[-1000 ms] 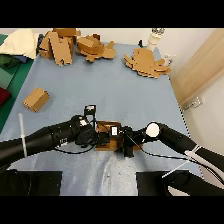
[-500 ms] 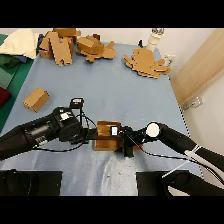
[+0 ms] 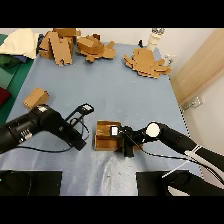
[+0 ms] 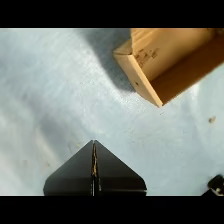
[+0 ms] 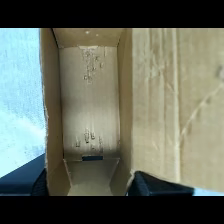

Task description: Fold the box.

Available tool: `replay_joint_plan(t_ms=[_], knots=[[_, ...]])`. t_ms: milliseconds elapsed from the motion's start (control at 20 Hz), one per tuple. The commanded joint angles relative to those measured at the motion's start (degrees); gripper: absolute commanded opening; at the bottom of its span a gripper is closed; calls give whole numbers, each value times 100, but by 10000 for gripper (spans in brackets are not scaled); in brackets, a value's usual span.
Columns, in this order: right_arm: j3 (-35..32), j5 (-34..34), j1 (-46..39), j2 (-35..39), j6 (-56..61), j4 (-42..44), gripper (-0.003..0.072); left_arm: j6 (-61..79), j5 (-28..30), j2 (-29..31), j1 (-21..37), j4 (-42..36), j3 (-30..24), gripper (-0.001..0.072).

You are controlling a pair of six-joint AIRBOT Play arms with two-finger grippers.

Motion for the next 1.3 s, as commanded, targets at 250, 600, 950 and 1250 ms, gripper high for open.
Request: replay_joint_plan(t_ms=[250, 600, 950, 1250], knots=[[2, 4, 0, 2, 2, 7, 582, 7104, 2981, -1355, 3239, -6196, -317, 12], [2, 7, 0, 2, 2, 2, 581, 9884, -1300, -1637, 3434, -6339, -223, 11], [2, 2, 0, 2, 0, 4, 582, 9873, -675, -1650, 2863, -3711, -431, 653], [2, -4, 0, 2, 2, 4, 582, 9766, 179, -1663, 1982, -3908, -529, 692]])
